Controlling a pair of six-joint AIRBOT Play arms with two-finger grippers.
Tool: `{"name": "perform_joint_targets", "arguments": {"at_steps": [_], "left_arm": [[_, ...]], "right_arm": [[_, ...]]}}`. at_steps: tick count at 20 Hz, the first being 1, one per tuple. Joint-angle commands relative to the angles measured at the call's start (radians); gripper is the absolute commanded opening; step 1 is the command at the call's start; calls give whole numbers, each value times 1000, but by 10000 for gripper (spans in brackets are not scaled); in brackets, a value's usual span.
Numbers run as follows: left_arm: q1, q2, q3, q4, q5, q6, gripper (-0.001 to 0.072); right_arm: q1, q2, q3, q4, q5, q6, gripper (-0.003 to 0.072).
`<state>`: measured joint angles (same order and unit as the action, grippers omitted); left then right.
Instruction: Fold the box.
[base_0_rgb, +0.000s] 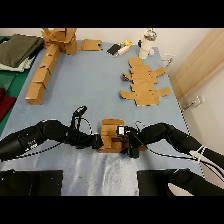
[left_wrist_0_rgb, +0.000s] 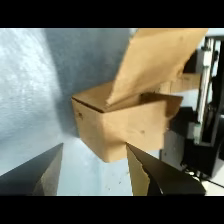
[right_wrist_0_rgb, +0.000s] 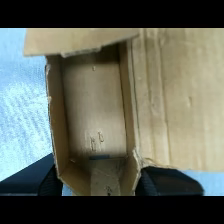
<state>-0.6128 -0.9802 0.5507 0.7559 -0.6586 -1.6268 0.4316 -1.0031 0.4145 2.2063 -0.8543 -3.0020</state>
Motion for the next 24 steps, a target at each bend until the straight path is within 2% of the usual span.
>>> {"name": "perform_joint_targets", "arguments": {"at_steps": [1, 6, 8, 10, 12, 14, 18, 22, 24], "left_arm": [[-9, -5, 2, -23, 37, 63, 625], [-10, -19, 1, -40, 43, 73, 625], [-11, -36, 6, -39, 29, 85, 603], [-33, -60, 35, -2, 19, 26, 595], [-74, -83, 82, 155, 26, -144, 595], [-122, -111, 132, 319, -10, -337, 595], [-187, -180, 199, 428, -39, -533, 594], [-241, -264, 290, 618, -156, -716, 593], [-267, -293, 328, 693, -174, -798, 593]], "right_arm": [[0, 0, 0, 0, 0, 0, 498], [0, 0, 0, 0, 0, 0, 498], [1, 0, 0, 0, 0, 0, 498], [0, 0, 0, 0, 0, 0, 498], [1, 0, 0, 0, 0, 0, 498], [0, 0, 0, 0, 0, 0, 498], [0, 0, 0, 0, 0, 0, 498], [0, 0, 0, 0, 0, 0, 498], [0, 0, 0, 0, 0, 0, 498]]}}
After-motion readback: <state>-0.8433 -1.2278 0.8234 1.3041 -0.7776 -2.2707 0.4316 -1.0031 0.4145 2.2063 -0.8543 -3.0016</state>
